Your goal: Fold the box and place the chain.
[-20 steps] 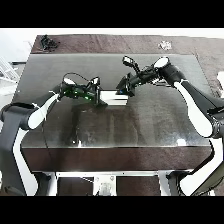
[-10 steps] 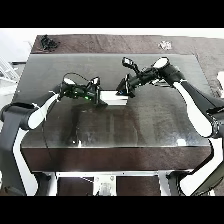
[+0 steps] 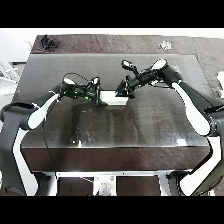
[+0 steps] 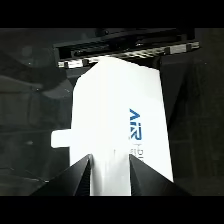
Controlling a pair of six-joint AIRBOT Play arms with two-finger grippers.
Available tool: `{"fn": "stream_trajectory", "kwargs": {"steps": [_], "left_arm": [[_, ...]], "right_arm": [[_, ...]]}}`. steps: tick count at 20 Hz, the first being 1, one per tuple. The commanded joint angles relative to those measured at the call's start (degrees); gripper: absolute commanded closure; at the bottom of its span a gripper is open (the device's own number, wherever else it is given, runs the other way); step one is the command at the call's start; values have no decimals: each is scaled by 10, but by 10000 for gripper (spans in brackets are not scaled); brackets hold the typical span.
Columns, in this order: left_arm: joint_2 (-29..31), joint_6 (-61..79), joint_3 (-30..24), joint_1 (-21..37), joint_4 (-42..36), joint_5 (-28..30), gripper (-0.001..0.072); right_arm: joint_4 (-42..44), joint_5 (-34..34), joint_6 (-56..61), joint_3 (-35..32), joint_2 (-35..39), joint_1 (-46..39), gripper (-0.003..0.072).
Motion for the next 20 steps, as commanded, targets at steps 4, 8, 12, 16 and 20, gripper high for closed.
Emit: {"fn": "stream_trajectory", "kwargs": {"steps": [4, 8, 12, 16, 20], "left_arm": [[0, 0, 0, 0, 0, 0, 357], [0, 0, 0, 0, 0, 0, 357], [0, 0, 0, 0, 0, 0, 357], [0, 0, 0, 0, 0, 0, 357], [0, 0, 0, 0, 0, 0, 357]], "right_arm": [[38, -20, -5, 9, -1, 0, 405], [32, -20, -5, 15, -2, 0, 406], [-21, -24, -9, 15, -2, 1, 413], [-17, -51, -17, 15, 0, 3, 412], [-17, -42, -17, 15, 1, 16, 412]]}}
